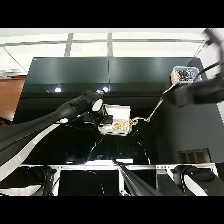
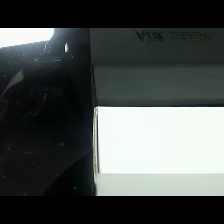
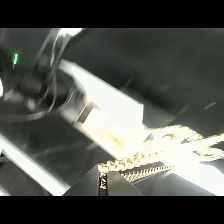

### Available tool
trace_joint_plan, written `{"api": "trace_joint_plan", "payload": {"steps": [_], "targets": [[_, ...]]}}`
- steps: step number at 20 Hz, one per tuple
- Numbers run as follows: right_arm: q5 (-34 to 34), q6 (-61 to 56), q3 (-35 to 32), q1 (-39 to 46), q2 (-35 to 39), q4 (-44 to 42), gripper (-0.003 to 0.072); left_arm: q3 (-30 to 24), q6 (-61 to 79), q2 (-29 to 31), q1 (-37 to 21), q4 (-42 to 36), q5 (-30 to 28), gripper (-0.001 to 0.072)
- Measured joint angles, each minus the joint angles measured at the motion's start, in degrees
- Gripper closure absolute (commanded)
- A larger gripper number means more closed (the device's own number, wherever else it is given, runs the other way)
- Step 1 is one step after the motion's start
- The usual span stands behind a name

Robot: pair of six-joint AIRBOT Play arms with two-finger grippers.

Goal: Fold the box and place the chain.

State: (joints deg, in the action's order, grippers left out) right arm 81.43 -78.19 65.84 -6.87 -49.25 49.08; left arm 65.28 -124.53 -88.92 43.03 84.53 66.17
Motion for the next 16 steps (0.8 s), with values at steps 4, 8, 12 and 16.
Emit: {"api": "trace_joint_plan", "payload": {"steps": [4, 8, 12, 16], "targets": [[-6.95, 0.61, -8.15, -6.32, -1.05, -4.15, 0.0674, 0.00, 0.00, 0.00, 0.00, 0.00, 0.04, 0.0678], [-13.42, 0.81, -11.74, -11.72, -4.52, -6.97, 0.0673, 0.00, 0.00, 0.00, 0.00, 0.00, 0.17, 0.0679], [-17.77, 0.85, -12.81, -15.13, -9.16, -8.20, 0.0674, 0.00, 0.00, 0.00, 0.00, 0.00, 0.17, 0.0678], [-20.06, 0.85, -13.11, -16.20, -12.09, -8.44, 0.0673, 0.00, 0.00, 0.00, 0.00, 0.00, 0.17, 0.0678]]}}
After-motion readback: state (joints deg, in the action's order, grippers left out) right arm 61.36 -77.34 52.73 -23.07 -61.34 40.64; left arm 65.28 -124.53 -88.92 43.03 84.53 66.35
